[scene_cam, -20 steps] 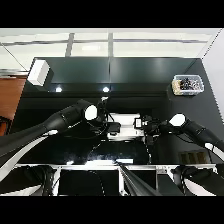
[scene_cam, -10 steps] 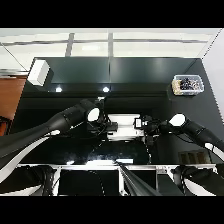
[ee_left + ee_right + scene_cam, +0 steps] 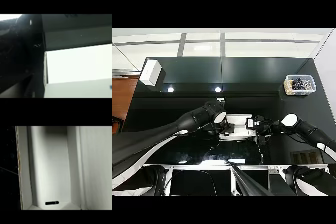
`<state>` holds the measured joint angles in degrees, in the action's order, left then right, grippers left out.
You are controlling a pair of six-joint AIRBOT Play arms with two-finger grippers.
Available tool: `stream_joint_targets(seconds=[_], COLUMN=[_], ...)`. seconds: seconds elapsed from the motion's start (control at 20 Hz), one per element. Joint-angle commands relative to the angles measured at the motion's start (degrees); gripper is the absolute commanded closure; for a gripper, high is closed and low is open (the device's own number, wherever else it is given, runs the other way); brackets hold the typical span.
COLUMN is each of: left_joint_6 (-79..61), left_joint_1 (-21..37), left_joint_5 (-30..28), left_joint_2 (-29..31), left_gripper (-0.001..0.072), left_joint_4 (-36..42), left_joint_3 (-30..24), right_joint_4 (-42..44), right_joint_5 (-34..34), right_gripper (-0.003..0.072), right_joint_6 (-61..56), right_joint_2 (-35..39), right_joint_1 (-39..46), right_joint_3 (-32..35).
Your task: Fold the box and place the chain.
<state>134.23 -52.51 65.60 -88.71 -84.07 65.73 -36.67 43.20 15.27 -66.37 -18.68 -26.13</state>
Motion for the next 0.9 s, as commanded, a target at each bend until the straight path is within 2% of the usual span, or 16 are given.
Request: stream_joint_targets(seconds=[0.0, 0.1, 0.2, 0.25, 0.3, 0.35, 0.55, 0.6, 0.65, 0.7, 0.75, 0.85], left_joint_6=[2.8, 4.0, 4.0, 4.0, 3.9, 3.9, 3.9, 3.9, 3.9, 3.9, 3.9, 4.0], left_joint_1=[-0.7, -0.8, -0.8, -0.8, -0.8, -0.8, -0.8, -0.8, -0.7, -0.6, -0.6, -0.6], left_joint_5=[0.4, 0.3, 0.2, 0.1, 0.1, 0.0, 0.9, 0.9, 0.9, 1.0, 1.1, 1.2], left_joint_2=[-1.2, -1.6, -1.7, -1.7, -1.7, -1.7, -1.7, -1.7, -1.7, -1.7, -1.7, -1.7], left_gripper=[0.0320, 0.0325, 0.0464, 0.0508, 0.0624, 0.0673, 0.0685, 0.0678, 0.0600, 0.0394, 0.0256, 0.0239], left_joint_4=[-0.7, -0.8, -0.8, -0.7, -0.5, -0.5, -0.5, -0.2, 0.4, 0.6, 0.5, 0.1], left_joint_3=[0.5, 0.6, 0.6, 0.6, 0.6, 0.6, 0.6, 0.6, 0.6, 0.6, 0.6, 0.6], right_joint_4=[0.0, 0.0, 0.0, 0.0, 0.0, 0.0, 0.0, 0.0, 0.0, 0.0, 0.0, 0.0], right_joint_5=[0.0, 0.0, 0.0, 0.0, 0.0, 0.0, 0.0, 0.0, 0.0, 0.0, 0.0, 0.0], right_gripper=[0.0562, 0.0562, 0.0562, 0.0562, 0.0562, 0.0562, 0.0562, 0.0562, 0.0562, 0.0562, 0.0562, 0.0562], right_joint_6=[0.0, 0.0, 0.0, 0.0, 0.0, 0.0, 0.0, 0.0, 0.0, 0.0, 0.0, 0.0], right_joint_2=[0.0, 0.0, 0.0, 0.0, 0.0, 0.0, 0.0, 0.0, 0.0, 0.0, 0.0, 0.0], right_joint_1=[0.0, 0.0, 0.0, 0.0, 0.0, 0.0, 0.0, 0.0, 0.0, 0.0, 0.0, 0.0], right_joint_3=[0.0, 0.0, 0.0, 0.0, 0.0, 0.0, 0.0, 0.0, 0.0, 0.0, 0.0, 0.0])
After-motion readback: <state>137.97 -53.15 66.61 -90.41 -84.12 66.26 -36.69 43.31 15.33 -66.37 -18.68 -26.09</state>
